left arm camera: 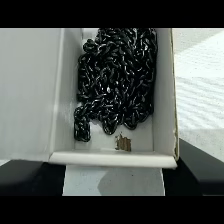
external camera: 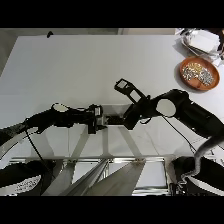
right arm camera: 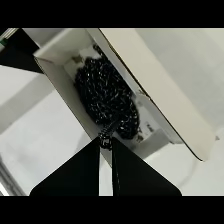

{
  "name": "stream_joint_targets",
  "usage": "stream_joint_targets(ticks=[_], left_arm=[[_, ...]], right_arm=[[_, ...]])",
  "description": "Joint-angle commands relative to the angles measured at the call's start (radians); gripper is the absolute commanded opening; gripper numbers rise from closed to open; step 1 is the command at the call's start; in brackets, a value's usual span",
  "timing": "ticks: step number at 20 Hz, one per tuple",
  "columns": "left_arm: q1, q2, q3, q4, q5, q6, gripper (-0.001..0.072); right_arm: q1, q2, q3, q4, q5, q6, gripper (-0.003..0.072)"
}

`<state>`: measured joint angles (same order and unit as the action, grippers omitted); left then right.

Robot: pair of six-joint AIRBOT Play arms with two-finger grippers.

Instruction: Fold the box and place the chain.

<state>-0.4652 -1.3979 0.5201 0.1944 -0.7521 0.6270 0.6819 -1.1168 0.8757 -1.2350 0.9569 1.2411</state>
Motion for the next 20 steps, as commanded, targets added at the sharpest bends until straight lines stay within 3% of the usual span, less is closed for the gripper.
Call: stream_joint_targets(ticks=[1,2,3,6,11,12,13,15,17,20], left_arm=[[0.0,0.001,0.001,0.0,0.0,0.0,0.0293],[0.0,0.001,0.001,0.0,0.0,0.0,0.0293],[0.0,0.001,0.001,0.0,0.0,0.0,0.0293],[0.0,0.001,0.001,0.0,0.0,0.0,0.0293],[0.0,0.001,0.001,0.0,0.0,0.0,0.0293],[0.0,0.001,0.001,0.0,0.0,0.0,0.0293],[0.0,0.001,0.001,0.0,0.0,0.0,0.0293],[0.0,0.001,0.001,0.0,0.0,0.0,0.0293],[0.0,0.001,0.001,0.0,0.0,0.0,0.0293],[0.0,0.001,0.001,0.0,0.0,0.0,0.0293]], right_arm=[[-0.004,-0.063,-0.01,0.013,0.037,0.005,0.0091],[-0.004,-0.066,-0.01,0.013,0.048,0.016,0.0163],[-0.004,-0.062,-0.009,0.013,0.053,0.016,0.0183],[-0.004,-0.04,0.027,0.008,0.061,0.014,0.0184],[-0.093,-0.035,0.259,0.009,0.061,-0.136,0.0179],[-0.116,-0.038,0.291,0.008,0.045,-0.178,0.0133],[-0.143,-0.048,0.314,0.009,0.034,-0.225,0.0025],[-0.192,-0.095,0.318,0.03,0.048,-0.294,0.0032],[-0.231,-0.181,0.318,0.152,0.138,-0.427,0.019],[-0.233,-0.285,0.318,0.291,0.278,-0.606,0.0255]])
